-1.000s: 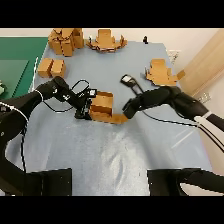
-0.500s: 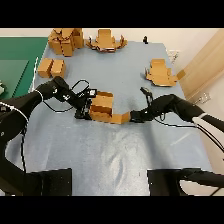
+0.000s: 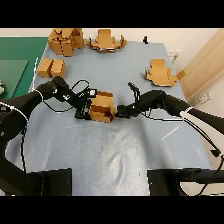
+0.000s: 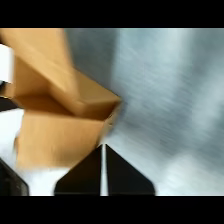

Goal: Fold the box.

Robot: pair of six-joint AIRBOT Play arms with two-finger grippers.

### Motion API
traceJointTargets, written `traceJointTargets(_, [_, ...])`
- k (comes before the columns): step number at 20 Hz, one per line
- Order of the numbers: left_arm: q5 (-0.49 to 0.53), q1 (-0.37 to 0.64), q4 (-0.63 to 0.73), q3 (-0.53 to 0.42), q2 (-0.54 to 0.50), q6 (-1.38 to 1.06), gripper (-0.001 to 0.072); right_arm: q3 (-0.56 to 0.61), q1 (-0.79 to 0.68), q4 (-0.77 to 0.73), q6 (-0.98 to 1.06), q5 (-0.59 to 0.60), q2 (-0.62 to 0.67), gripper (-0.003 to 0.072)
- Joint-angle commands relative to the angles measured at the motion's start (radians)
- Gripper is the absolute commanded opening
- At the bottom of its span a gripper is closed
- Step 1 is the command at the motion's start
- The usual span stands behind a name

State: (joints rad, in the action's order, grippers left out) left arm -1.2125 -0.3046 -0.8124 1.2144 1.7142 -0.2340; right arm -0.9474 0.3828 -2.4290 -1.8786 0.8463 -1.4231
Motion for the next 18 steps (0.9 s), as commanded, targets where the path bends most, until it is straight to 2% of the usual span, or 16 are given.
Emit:
traceJointTargets(1, [-0.003, 0.001, 0.001, 0.001, 0.000, 0.000, 0.0014, -0.020, 0.008, -0.038, -0.008, 0.006, 0.024, 0.0130])
traceJointTargets(5, [-0.011, 0.001, 0.001, 0.001, 0.000, 0.000, 0.0013, -0.021, 0.008, -0.137, -0.048, 0.023, 0.011, 0.0148])
traceJointTargets(9, [-0.018, 0.001, 0.001, 0.001, 0.000, 0.000, 0.0013, -0.021, 0.011, -0.143, -0.030, 0.026, 0.009, 0.0152])
traceJointTargets(12, [-0.020, 0.000, 0.001, 0.001, 0.000, 0.000, 0.0014, -0.022, 0.012, -0.087, 0.074, 0.022, -0.011, 0.0364])
traceJointTargets(18, [-0.020, 0.001, 0.001, 0.001, 0.000, 0.000, 0.0014, -0.070, 0.046, 0.006, 0.168, -0.011, -0.028, 0.0381])
